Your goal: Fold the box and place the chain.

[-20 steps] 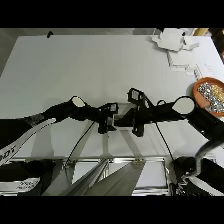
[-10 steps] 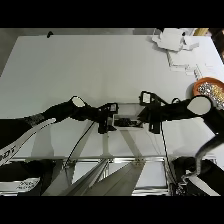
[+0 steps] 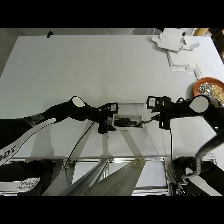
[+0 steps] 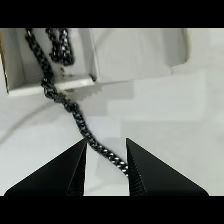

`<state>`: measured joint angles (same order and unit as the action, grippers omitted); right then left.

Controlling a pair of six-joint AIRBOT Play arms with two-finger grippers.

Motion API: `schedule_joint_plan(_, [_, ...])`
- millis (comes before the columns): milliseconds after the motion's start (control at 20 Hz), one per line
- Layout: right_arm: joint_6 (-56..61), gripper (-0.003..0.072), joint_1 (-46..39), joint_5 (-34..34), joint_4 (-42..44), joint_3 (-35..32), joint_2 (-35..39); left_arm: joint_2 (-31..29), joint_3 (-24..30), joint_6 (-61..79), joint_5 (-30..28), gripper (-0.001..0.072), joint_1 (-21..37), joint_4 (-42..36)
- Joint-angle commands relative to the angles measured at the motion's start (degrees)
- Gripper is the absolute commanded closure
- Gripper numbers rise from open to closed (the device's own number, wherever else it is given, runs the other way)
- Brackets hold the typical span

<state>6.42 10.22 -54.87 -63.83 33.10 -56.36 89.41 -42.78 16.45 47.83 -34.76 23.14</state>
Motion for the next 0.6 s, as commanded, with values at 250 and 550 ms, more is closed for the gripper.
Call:
schedule_joint_plan(250, [-8.92,0.0405,-0.33,3.08,0.28,-1.51,-7.21,-0.02,0.02,0.02,-0.02,0.0337,0.02,0.02])
schedule_joint_plan(550, [-11.65,0.0409,-0.35,3.41,1.31,-1.66,-7.37,-0.02,0.02,0.02,-0.02,0.0337,0.02,0.0])
